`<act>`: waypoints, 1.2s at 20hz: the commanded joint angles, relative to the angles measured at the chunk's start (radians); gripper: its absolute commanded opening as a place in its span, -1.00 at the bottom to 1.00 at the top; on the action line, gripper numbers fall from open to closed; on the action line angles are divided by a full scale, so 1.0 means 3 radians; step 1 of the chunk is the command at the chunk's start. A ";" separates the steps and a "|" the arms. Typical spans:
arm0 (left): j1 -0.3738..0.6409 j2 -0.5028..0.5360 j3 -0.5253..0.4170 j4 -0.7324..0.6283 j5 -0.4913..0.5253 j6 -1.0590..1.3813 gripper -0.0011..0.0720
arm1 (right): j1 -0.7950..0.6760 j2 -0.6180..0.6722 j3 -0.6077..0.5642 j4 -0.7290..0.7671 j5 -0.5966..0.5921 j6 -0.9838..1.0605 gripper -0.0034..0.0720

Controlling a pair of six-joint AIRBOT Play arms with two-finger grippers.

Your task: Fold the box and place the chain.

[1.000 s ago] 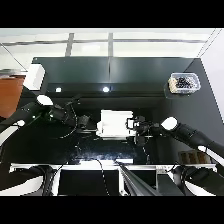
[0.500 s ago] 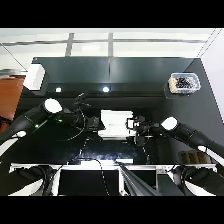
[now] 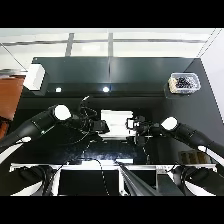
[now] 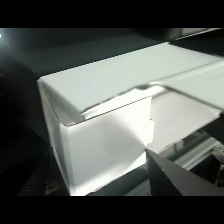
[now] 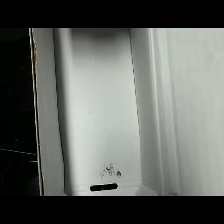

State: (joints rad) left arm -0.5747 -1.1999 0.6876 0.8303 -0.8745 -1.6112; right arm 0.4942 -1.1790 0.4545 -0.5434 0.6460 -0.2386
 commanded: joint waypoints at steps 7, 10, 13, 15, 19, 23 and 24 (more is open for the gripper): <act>-0.0169 -0.0005 0.0004 0.0263 0.0242 -0.0408 0.95 | 0.0000 -0.0001 0.0000 0.0000 0.0001 0.0001 -0.10; -0.0169 -0.0009 0.0004 0.0263 0.0290 -0.0417 0.95 | 0.0000 -0.0001 0.0000 0.0000 0.0000 0.0001 -0.10; -0.0170 -0.0100 0.0004 0.0264 0.0286 -0.0493 0.95 | 0.0000 -0.0001 0.0001 0.0000 0.0001 0.0001 -0.10; -0.0170 -0.0142 0.0004 0.0314 0.0304 -0.0520 0.92 | 0.0000 -0.0001 0.0000 0.0000 0.0000 0.0001 -0.10; -0.0189 -0.0141 0.0033 0.0768 0.0285 -0.0908 0.92 | 0.0000 -0.0001 0.0001 0.0000 0.0000 0.0001 -0.10; -0.0326 -0.0145 0.0118 0.0815 0.0287 -0.1001 0.92 | 0.0000 -0.0001 0.0001 0.0000 0.0001 0.0001 -0.10; -0.0369 -0.0145 0.0148 0.0828 0.0292 -0.1026 0.92 | 0.0000 -0.0001 0.0000 0.0000 0.0000 0.0001 -0.10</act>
